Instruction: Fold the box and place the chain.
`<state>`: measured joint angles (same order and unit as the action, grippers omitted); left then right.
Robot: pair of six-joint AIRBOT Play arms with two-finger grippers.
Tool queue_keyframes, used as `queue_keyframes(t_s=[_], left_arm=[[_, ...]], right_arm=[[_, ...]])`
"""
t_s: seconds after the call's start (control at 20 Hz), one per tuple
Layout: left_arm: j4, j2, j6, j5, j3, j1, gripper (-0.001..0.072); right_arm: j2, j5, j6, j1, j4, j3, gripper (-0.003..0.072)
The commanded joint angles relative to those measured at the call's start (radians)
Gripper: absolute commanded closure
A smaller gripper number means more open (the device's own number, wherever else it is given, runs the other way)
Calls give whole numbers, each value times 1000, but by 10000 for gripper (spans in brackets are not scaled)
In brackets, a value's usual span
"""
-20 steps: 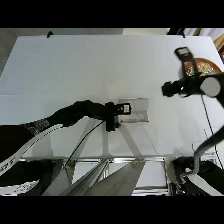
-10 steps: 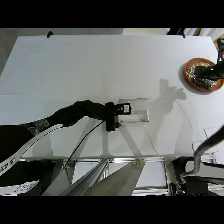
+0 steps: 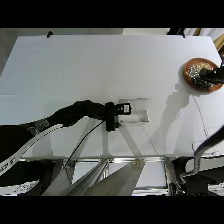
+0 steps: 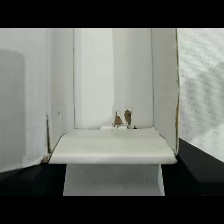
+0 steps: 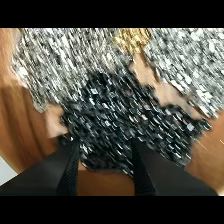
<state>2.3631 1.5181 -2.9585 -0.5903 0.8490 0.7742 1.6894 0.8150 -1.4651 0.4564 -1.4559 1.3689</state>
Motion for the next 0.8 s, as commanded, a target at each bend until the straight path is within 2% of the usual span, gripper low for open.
queue_keyframes(t_s=[0.0,0.7,0.75], left_arm=[[0,-1,0,0,0,-1,557],[0,-1,0,0,0,-1,557],[0,-1,0,0,0,-1,557]], right_arm=[[29,-42,4,5,77,5,402],[84,-60,-5,5,77,5,442],[85,-67,-5,5,77,5,467]])
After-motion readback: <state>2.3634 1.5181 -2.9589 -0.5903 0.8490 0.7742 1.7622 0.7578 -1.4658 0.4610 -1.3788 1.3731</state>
